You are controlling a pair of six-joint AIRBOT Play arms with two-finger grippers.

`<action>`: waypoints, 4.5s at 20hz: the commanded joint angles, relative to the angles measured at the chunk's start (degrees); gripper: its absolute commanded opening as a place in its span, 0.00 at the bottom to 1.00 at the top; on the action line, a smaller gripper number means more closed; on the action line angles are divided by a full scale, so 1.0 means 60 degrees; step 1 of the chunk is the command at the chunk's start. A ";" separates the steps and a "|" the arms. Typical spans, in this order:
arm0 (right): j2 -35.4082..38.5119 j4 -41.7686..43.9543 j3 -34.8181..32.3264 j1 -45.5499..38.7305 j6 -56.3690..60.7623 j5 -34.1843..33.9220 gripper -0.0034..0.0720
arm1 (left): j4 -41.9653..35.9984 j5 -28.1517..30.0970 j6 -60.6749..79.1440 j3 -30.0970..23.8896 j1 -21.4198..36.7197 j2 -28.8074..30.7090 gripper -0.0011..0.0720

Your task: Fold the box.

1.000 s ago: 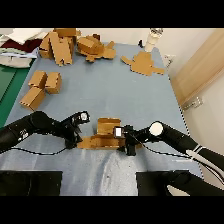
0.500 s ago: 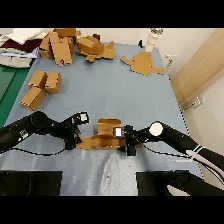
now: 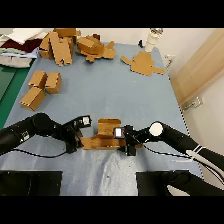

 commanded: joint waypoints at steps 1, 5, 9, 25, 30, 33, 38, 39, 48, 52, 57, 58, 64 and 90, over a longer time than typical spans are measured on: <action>0.0004 -0.0018 0.0007 0.0000 -0.0004 -0.0004 0.72 | -0.0022 0.0335 0.0601 -0.0004 -0.0911 0.0007 0.87; 0.0004 -0.0018 0.0007 0.0000 -0.0004 -0.0004 0.72 | -0.0098 0.1497 0.0616 -0.0004 -0.1384 0.0004 0.87; 0.0000 -0.0018 0.0007 0.0000 -0.0004 -0.0004 0.72 | -0.0138 0.1891 0.0597 0.0000 -0.1388 -0.0022 0.87; 0.0004 -0.0022 0.0007 0.0000 -0.0004 -0.0007 0.72 | -0.1392 0.1789 0.1290 0.0036 -0.1577 -0.0550 0.73; 0.0000 -0.0018 0.0007 0.0000 -0.0004 -0.0004 0.72 | -0.1392 0.2138 0.1381 0.0036 -0.1872 -0.0550 0.73; 0.0000 -0.0015 0.0007 0.0000 -0.0004 -0.0004 0.72 | -0.1392 0.2342 0.1435 0.0036 -0.1931 -0.0550 0.37; 0.0000 -0.0015 0.0007 0.0000 -0.0004 -0.0004 0.72 | -0.1617 0.2470 0.1461 0.0040 -0.2051 -0.0630 0.31; 0.0000 -0.0015 0.0007 0.0000 -0.0004 -0.0004 0.72 | -0.1749 0.2484 0.1490 0.0058 -0.2080 -0.0718 0.31; 0.0000 0.0004 0.0007 0.0000 0.0000 -0.0004 0.72 | -0.2109 0.2528 0.1526 0.0514 -0.2164 -0.1253 0.03; 0.0000 0.0007 0.0007 0.0000 -0.0004 -0.0004 0.72 | -0.2167 0.2528 0.1523 0.0514 -0.2164 -0.1253 0.03; 0.0000 0.0011 0.0007 0.0000 -0.0004 -0.0004 0.72 | -0.2514 0.2528 0.1523 0.0514 -0.2164 -0.1308 0.06; 0.0000 0.0007 0.0007 0.0000 0.0000 -0.0004 0.72 | -0.2572 0.2524 0.1523 0.0514 -0.2164 -0.1311 0.38; 0.0000 0.0011 0.0007 0.0000 -0.0004 -0.0004 0.72 | -0.2860 0.2528 0.1523 0.0514 -0.2164 -0.1315 0.66; 0.0004 0.0277 0.0007 0.0000 -0.0004 0.0000 0.72 | 0.4575 -0.0951 -1.4830 -0.0244 0.0576 0.1617 0.03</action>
